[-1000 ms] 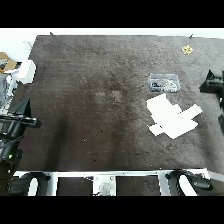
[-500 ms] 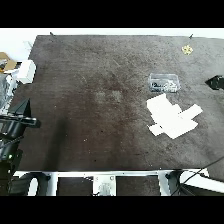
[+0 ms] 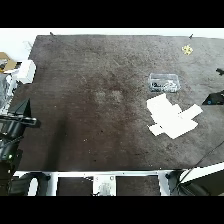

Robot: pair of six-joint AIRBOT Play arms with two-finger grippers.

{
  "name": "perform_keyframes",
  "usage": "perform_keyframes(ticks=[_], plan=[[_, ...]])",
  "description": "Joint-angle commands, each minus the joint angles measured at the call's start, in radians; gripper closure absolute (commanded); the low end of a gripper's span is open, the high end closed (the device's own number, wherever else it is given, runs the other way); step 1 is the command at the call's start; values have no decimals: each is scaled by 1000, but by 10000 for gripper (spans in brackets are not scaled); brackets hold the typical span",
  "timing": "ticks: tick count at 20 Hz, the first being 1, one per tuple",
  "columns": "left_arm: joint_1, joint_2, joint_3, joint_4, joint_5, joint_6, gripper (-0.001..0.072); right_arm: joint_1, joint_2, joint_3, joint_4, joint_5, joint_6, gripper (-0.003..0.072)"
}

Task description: Fold the box and place the chain.

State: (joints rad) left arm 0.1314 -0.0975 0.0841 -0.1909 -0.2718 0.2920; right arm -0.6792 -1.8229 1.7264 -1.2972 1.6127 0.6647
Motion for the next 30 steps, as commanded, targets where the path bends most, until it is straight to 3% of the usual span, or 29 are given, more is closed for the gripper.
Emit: perform_keyframes(ticks=[1,5,7,8,13,16,18,21,24,27,30], plan=[[0,0,0,0,0,0,698,-2,-89,21,-14,61,-45,291],[0,1,0,0,0,0,698,-2,-137,21,67,73,-122,292],[0,1,0,0,0,0,698,-1,-160,20,132,87,-136,361],[0,1,0,0,0,0,698,-1,-171,20,160,114,-151,361],[0,1,0,0,0,0,698,-1,-187,-23,148,176,-262,364],[0,1,0,0,0,0,698,0,-187,-44,96,184,-260,665],[0,1,0,0,0,0,698,0,-172,-47,81,198,-246,685],[0,1,0,0,0,0,698,0,-100,-80,195,198,-246,684],[0,1,0,0,0,0,698,3,5,-201,423,197,-247,685],[0,0,0,0,0,0,697,47,123,-400,502,182,-253,685],[0,1,0,0,-1,0,698,128,256,-636,631,63,-241,685]])
